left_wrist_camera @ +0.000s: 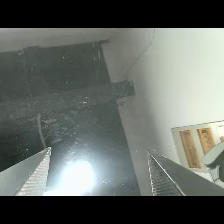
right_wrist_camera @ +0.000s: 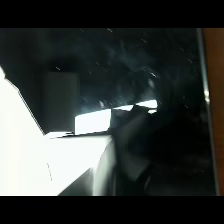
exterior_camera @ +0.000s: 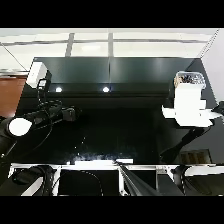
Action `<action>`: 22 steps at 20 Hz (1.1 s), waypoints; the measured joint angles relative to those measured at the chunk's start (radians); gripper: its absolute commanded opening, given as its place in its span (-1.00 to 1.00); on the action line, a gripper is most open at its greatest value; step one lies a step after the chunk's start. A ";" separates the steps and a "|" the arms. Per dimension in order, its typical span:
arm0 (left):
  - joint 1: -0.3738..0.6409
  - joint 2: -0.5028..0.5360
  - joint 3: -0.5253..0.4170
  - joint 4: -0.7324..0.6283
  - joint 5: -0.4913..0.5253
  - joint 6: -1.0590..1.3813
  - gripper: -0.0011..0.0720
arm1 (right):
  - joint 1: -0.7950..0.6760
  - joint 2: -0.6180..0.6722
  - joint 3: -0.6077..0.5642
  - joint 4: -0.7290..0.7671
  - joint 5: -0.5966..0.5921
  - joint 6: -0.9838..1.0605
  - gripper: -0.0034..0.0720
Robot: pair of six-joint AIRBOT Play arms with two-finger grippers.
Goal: Fold the box and place the chain.
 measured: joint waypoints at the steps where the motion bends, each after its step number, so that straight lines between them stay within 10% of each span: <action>1: 0.000 -0.001 0.000 -0.002 -0.001 0.000 0.97 | 0.002 -0.001 0.001 0.006 0.010 -0.004 -0.77; 12: 0.000 -0.002 0.000 -0.011 -0.002 0.000 0.97 | 0.045 0.049 -0.088 0.248 0.297 -0.012 -0.89; 22: -0.014 -0.017 0.000 -0.059 -0.033 0.001 0.97 | 0.405 0.480 -0.615 0.543 0.129 -0.103 -0.89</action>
